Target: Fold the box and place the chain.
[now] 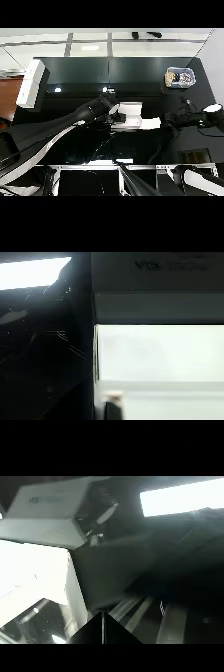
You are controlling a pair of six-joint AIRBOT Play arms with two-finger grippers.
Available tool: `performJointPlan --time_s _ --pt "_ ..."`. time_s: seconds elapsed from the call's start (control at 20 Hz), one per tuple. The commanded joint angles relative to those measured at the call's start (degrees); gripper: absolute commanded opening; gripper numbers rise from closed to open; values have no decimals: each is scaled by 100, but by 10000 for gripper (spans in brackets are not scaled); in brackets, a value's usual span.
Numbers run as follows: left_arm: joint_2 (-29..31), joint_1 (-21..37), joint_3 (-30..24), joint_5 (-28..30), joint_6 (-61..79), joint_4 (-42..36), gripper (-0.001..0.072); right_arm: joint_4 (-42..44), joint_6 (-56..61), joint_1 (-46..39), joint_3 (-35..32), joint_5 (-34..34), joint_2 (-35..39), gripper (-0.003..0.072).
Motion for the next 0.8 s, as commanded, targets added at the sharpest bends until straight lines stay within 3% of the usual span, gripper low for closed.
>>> performJointPlan --time_s 0.0,0.15,0.25,0.3,0.4,0.65,0.7,0.75 --pt "0 4 4 -2 0 2 26 472 -509 673 -15 -199 -267 15" --pt "0 4 4 -4 0 2 26 1154 -1480 962 -11 103 -289 16" --pt "0 4 4 -9 0 2 26 1185 -1493 944 48 153 -286 19" --pt "0 4 4 -11 0 2 26 1193 -1486 903 103 201 -286 65" --pt "0 4 4 -11 0 2 26 1202 -1405 802 258 417 -286 604" --pt "0 4 4 -11 0 2 26 1432 -1228 798 433 905 -286 611" --pt "0 4 4 -11 0 2 26 1515 -1228 800 433 940 -286 541" --pt "0 4 4 -11 0 2 26 1622 -1224 800 433 962 -286 402"
